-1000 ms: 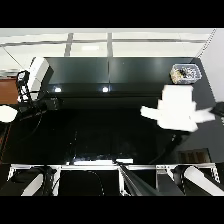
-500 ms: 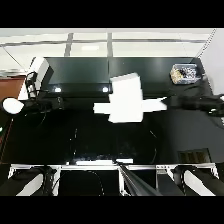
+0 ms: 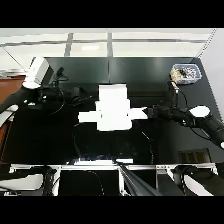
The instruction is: Fold the box and place the chain.
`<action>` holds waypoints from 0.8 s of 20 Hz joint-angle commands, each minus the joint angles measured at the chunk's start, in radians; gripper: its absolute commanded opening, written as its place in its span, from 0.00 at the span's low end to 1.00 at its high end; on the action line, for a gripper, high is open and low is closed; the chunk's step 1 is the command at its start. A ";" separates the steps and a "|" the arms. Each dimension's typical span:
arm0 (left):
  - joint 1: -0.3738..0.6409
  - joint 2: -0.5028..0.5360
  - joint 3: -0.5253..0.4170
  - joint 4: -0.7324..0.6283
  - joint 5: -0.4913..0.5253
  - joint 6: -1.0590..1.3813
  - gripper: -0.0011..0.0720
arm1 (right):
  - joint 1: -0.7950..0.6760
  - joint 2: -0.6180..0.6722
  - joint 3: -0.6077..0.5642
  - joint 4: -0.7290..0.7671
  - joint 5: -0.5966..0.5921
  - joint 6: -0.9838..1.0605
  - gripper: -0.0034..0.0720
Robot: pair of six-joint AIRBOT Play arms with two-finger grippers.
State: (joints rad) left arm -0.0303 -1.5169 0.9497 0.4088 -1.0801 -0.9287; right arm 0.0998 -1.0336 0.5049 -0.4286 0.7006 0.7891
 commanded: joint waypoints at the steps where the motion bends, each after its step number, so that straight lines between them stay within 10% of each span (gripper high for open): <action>1: -0.049 -0.167 0.132 -0.068 -0.124 0.064 0.96 | 0.021 0.000 -0.008 0.006 -0.023 0.010 0.07; 6: -0.156 -0.306 0.289 0.017 -0.237 0.116 0.92 | 0.021 0.000 -0.008 0.005 -0.012 0.010 0.07; 16: -0.242 -0.351 0.451 0.294 -0.386 0.294 0.18 | 0.021 0.000 -0.008 -0.055 -0.002 0.010 0.07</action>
State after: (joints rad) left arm -0.2523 -1.8591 1.3781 0.6628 -1.4509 -0.6735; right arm 0.1200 -1.0340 0.4980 -0.4530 0.6975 0.7998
